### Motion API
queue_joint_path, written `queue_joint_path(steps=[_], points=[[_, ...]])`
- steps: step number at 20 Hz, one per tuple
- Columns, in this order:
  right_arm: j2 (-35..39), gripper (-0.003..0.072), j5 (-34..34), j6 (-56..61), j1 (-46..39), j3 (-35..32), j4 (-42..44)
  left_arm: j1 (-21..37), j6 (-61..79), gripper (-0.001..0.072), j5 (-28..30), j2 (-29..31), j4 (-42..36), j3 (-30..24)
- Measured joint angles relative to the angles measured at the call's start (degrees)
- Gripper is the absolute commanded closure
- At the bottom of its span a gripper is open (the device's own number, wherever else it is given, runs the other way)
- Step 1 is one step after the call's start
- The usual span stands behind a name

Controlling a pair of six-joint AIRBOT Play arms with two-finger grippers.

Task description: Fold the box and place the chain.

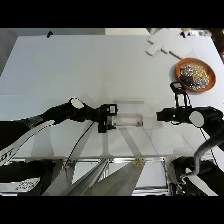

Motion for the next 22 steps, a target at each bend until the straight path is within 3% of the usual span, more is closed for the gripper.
queue_joint_path(steps=[3,16,17,18,19,22], points=[[-1.9,0.0669,2.4,0.5,-2.6,0.0,2.3,0.0,0.0,0.0700,0.0,0.0,0.0,0.0],[-10.5,0.0668,4.2,-13.1,-5.0,-0.3,27.0,0.0,0.0,0.0700,0.0,0.0,0.0,0.0],[-10.7,0.0635,4.2,-14.3,-5.0,-0.4,28.9,0.0,0.0,0.0700,0.0,0.0,0.0,0.0],[-10.8,0.0514,4.3,-15.4,-5.0,-0.3,30.6,0.0,0.0,0.0700,0.0,0.0,0.0,0.0],[-10.7,0.0478,4.5,-16.4,-5.0,-0.3,32.1,0.0,0.0,0.0700,0.0,0.0,0.0,0.0],[-8.5,0.0485,5.0,-18.6,-5.0,-0.2,34.7,0.0,0.0,0.0700,0.0,0.0,0.0,0.0]])
